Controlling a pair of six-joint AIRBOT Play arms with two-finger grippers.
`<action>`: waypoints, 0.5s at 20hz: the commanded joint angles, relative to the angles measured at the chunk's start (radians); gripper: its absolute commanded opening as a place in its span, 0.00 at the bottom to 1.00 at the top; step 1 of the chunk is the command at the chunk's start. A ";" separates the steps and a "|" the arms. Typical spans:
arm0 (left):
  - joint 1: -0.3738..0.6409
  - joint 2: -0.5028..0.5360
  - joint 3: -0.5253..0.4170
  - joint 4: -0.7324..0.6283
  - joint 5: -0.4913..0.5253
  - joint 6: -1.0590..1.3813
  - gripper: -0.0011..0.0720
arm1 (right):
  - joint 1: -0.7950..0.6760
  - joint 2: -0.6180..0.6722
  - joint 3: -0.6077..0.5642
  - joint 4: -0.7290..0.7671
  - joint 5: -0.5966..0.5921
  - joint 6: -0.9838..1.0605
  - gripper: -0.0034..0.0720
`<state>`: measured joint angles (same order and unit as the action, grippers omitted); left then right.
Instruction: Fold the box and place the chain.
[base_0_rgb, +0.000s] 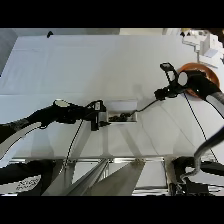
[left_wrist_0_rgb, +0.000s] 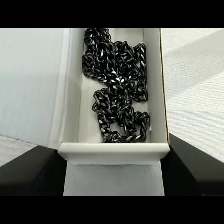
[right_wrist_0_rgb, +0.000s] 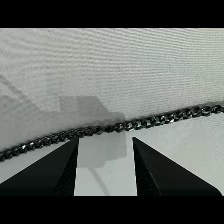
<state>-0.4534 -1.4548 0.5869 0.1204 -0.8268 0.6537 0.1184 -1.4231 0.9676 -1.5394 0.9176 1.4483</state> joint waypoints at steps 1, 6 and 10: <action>0.001 0.000 0.001 0.000 0.000 0.000 0.20 | 0.001 -0.015 -0.005 -0.010 -0.014 0.020 0.49; 0.001 0.000 0.000 0.000 0.000 0.000 0.20 | 0.001 -0.043 -0.005 -0.009 -0.013 0.022 0.21; 0.001 0.000 0.000 0.000 0.000 0.000 0.20 | 0.001 -0.043 -0.005 -0.009 -0.017 0.021 0.18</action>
<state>-0.4534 -1.4548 0.5869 0.1200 -0.8268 0.6540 0.1184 -1.4628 0.9630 -1.5482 0.9058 1.4685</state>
